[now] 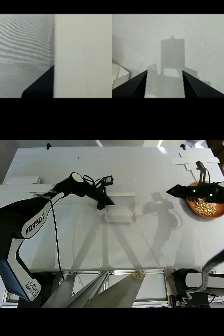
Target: Fold the box and place the chain.
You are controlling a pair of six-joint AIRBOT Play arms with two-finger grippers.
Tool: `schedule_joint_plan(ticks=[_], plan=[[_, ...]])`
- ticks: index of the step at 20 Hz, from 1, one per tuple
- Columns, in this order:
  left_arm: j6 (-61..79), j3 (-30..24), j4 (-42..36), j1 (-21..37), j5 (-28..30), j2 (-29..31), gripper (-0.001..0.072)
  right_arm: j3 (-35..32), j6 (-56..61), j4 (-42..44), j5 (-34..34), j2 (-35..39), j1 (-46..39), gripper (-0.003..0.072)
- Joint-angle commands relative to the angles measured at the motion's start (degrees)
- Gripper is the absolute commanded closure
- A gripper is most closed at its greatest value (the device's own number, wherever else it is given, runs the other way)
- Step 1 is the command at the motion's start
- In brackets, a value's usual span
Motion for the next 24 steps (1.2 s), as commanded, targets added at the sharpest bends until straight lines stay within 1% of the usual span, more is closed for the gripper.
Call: schedule_joint_plan(ticks=[1, 7, 12, 13, 14, 15, 16, 20, 22, 24], plan=[[0.50, -0.04, 0.50, 0.00, 0.92, -0.04, 0.0706, 0.07, 0.04, 0.02, 0.02, 0.02, -0.04, 0.0230], [0.44, -0.04, 0.50, 0.00, 0.83, -0.04, 0.0702, 0.07, 0.02, 0.04, 1.05, 0.02, -0.04, 0.0230], [0.26, -0.04, 0.48, 0.00, 0.85, -0.02, 0.0702, 0.07, -0.63, 0.37, 4.96, 0.04, -0.04, 0.0226], [0.26, -0.04, 0.48, 0.00, 0.85, -0.02, 0.0702, 0.07, -0.85, 0.81, 5.05, 0.04, -0.04, 0.0207], [0.26, -0.04, 0.48, 0.00, 0.85, -0.02, 0.0702, 0.07, -2.45, 1.57, 5.03, 0.09, -0.04, 0.0121], [0.26, -0.04, 0.48, 0.00, 0.85, -0.02, 0.0702, 0.07, -5.73, 2.73, 5.03, 0.15, -0.04, 0.0000], [0.26, -0.04, 0.48, 0.00, 0.87, -0.02, 0.0702, 0.09, -9.79, 4.52, 5.05, 0.35, -0.04, -0.0013], [0.26, -0.04, 0.48, 0.00, 0.85, -0.02, 0.0702, 0.63, -30.23, 13.57, 5.99, 2.08, -0.04, -0.0012], [0.26, -0.04, 0.48, 0.00, 0.87, -0.02, 0.0702, 0.61, -37.16, 13.27, 8.76, 4.81, 0.28, -0.0012], [0.26, -0.04, 0.48, 0.00, 0.87, -0.02, 0.0702, 0.61, -44.37, 9.51, 12.94, 7.82, 1.77, -0.0012]])
